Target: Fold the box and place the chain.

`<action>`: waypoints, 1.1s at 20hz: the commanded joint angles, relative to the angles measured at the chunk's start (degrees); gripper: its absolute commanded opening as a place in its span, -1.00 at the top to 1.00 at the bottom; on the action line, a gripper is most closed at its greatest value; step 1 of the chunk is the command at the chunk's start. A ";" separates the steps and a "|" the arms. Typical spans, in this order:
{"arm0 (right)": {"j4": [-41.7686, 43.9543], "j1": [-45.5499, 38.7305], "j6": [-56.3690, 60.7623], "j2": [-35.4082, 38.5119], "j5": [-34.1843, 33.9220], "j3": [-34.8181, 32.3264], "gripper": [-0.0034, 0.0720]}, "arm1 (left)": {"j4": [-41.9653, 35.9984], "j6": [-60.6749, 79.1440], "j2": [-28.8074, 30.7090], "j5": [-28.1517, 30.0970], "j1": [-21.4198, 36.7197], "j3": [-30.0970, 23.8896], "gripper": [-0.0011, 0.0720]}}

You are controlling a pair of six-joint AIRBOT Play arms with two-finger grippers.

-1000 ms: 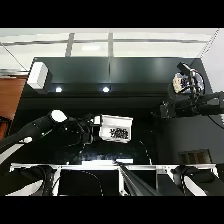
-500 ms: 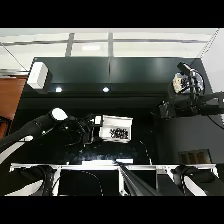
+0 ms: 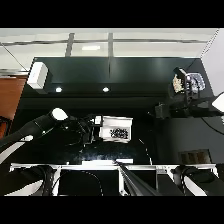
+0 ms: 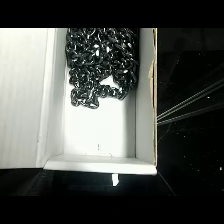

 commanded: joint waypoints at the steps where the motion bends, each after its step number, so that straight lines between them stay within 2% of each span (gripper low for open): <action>1: 2.43 3.58 2.38 -4.13 -12.20 -1.22 -0.85 | 0.04 -0.02 -0.04 0.22 -0.02 0.04 -0.34; 3: 3.91 5.86 -0.61 -8.70 -16.28 -1.22 -0.89 | 0.04 -0.02 -0.04 0.22 -0.02 0.04 -0.34; 7: 5.35 11.74 -19.61 -14.56 -16.24 -1.22 -0.89 | 0.02 -0.02 -0.04 0.22 -0.02 0.09 -0.34; 10: 5.40 12.96 -36.33 -14.36 -9.05 0.57 -0.89 | 0.04 -0.02 -0.04 0.22 -0.02 0.09 -0.34; 12: 5.44 12.96 -39.91 -14.36 -3.98 2.08 -0.89 | 0.04 -0.02 -0.04 0.22 -0.02 0.09 -0.34; 15: 4.42 13.64 -43.08 -14.43 -0.39 2.08 -0.89 | 0.04 -0.02 -0.04 0.22 -0.02 0.09 -0.34; 22: 2.58 20.50 -50.18 -14.56 -6.71 -0.61 -0.89 | 0.04 -0.02 -0.04 -0.09 -0.02 0.09 -0.34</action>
